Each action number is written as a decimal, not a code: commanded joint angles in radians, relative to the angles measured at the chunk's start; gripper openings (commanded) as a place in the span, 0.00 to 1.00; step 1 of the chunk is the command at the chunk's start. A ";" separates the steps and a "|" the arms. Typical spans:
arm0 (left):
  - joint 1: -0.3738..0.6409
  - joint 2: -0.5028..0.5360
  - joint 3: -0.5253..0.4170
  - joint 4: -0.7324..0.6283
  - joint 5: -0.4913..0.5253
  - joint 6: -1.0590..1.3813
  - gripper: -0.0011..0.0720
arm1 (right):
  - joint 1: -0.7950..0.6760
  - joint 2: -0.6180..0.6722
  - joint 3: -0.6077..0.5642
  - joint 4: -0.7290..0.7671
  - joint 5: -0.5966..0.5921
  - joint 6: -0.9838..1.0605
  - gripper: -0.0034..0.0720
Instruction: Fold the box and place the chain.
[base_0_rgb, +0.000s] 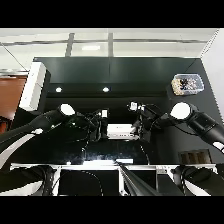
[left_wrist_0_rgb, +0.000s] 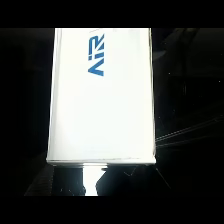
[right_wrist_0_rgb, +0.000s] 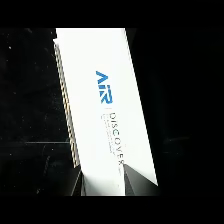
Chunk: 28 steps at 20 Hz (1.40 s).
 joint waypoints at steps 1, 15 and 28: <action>0.000 0.000 0.000 0.000 -0.002 0.000 0.65 | 0.000 0.001 0.000 0.000 0.000 0.006 0.41; 0.000 0.000 0.000 0.001 -0.002 0.000 0.65 | 0.000 0.013 0.013 -0.047 0.016 0.007 0.41; 0.000 -0.001 0.000 0.001 -0.002 0.000 0.65 | 0.000 0.006 -0.042 -0.047 -0.043 0.026 0.41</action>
